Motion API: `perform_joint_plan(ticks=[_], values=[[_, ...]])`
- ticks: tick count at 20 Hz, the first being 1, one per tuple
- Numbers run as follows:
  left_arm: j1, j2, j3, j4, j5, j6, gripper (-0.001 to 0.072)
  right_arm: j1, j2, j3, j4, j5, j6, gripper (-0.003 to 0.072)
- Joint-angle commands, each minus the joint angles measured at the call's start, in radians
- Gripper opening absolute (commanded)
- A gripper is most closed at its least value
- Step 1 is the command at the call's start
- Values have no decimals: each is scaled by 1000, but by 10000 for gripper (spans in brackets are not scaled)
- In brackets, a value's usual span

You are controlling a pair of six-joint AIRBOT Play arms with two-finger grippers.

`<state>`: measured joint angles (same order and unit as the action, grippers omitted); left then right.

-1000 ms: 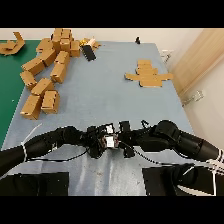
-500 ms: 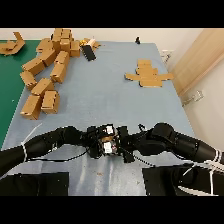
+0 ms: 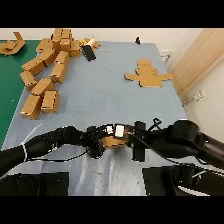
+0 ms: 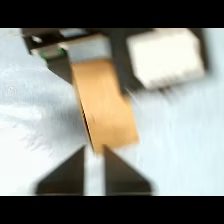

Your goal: Fold the box.

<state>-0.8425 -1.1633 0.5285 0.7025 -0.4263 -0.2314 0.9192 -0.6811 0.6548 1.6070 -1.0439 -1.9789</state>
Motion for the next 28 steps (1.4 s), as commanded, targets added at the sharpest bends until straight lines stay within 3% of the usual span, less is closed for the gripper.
perform_joint_plan(ticks=[1,3,5,9,11,17,28], values=[[1,1,0,0,0,0,521,-20,143,-10,-68,-146,489,1],[1,1,0,0,0,0,521,-61,207,-69,-49,-122,713,0],[1,1,0,0,0,0,521,-121,233,-156,73,-29,843,0],[1,1,0,0,0,0,521,-231,185,-360,697,433,748,0],[1,1,0,0,0,0,521,-233,135,-414,905,607,688,-1],[1,1,0,0,0,0,521,-214,59,-422,940,671,687,-1],[1,1,0,0,0,0,521,-213,44,-422,912,591,649,-1]])
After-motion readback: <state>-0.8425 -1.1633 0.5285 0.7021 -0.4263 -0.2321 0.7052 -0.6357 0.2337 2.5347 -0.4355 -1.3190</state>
